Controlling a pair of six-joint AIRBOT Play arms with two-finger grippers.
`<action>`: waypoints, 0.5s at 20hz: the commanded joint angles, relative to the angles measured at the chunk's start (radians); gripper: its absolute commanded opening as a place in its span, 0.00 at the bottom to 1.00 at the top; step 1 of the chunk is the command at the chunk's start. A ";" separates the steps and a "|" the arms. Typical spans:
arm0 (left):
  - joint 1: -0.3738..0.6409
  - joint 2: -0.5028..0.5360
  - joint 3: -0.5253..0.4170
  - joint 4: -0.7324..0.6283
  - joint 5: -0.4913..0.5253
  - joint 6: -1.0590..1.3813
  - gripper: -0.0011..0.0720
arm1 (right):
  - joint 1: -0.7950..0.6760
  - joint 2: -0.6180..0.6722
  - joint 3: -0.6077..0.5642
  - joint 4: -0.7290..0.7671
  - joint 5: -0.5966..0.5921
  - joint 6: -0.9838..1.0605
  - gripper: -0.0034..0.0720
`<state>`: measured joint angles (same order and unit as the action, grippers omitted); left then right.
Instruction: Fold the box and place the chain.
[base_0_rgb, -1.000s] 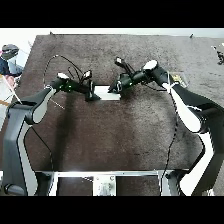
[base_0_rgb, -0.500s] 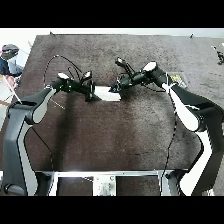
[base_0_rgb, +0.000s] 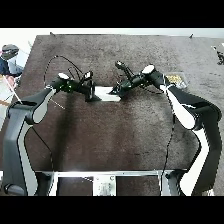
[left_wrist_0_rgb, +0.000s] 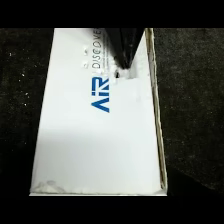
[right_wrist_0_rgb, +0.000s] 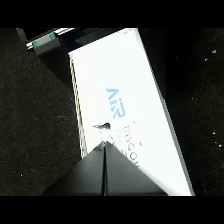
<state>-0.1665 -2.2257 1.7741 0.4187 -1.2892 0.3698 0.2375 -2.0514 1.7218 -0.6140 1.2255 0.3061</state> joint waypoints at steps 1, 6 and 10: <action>0.001 0.000 0.000 -0.001 0.000 -0.003 0.64 | 0.001 -0.002 -0.002 -0.017 -0.002 0.018 0.06; 0.001 0.000 0.000 -0.001 0.000 -0.003 0.64 | 0.001 0.138 -0.002 0.079 -0.022 0.047 0.05; 0.001 0.000 0.000 -0.001 0.000 -0.003 0.64 | -0.003 0.335 -0.016 0.049 -0.048 0.140 0.05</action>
<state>-0.1646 -2.2257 1.7741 0.4164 -1.2907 0.3626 0.2375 -1.8305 1.7130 -0.5709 1.2026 0.3859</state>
